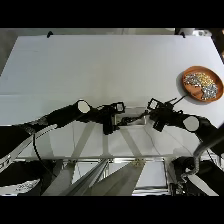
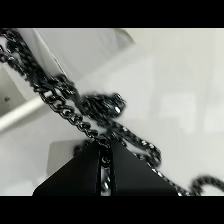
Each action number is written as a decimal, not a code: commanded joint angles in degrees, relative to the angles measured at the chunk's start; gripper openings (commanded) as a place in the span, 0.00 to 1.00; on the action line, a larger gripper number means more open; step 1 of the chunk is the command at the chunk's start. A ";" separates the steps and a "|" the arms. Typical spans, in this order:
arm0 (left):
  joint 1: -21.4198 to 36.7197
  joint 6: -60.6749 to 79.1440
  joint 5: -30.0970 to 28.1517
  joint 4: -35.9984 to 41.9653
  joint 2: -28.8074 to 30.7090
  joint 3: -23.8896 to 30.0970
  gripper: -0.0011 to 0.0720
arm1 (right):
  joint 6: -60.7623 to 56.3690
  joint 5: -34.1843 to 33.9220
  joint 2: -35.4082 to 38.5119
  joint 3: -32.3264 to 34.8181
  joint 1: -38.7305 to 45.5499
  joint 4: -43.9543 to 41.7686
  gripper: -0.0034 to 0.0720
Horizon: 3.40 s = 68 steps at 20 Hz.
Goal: Fold the box and place the chain.
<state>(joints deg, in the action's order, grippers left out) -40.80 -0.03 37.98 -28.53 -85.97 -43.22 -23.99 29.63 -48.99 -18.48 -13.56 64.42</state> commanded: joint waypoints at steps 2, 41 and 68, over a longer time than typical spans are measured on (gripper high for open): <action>0.00 0.00 0.00 0.00 -0.02 0.00 0.61 | -14.16 11.89 11.76 -2.62 0.00 9.62 0.07; 0.00 0.00 0.00 0.00 -0.02 0.00 0.61 | -4.20 24.96 7.98 -9.79 8.35 -16.11 0.40; 0.00 0.02 0.00 0.00 -0.02 0.00 0.61 | 46.53 7.43 -15.89 -7.89 2.45 -23.65 0.64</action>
<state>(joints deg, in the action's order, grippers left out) -40.80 -0.05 37.98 -28.51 -85.97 -43.22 18.70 37.28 -64.62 -26.39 -11.03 45.01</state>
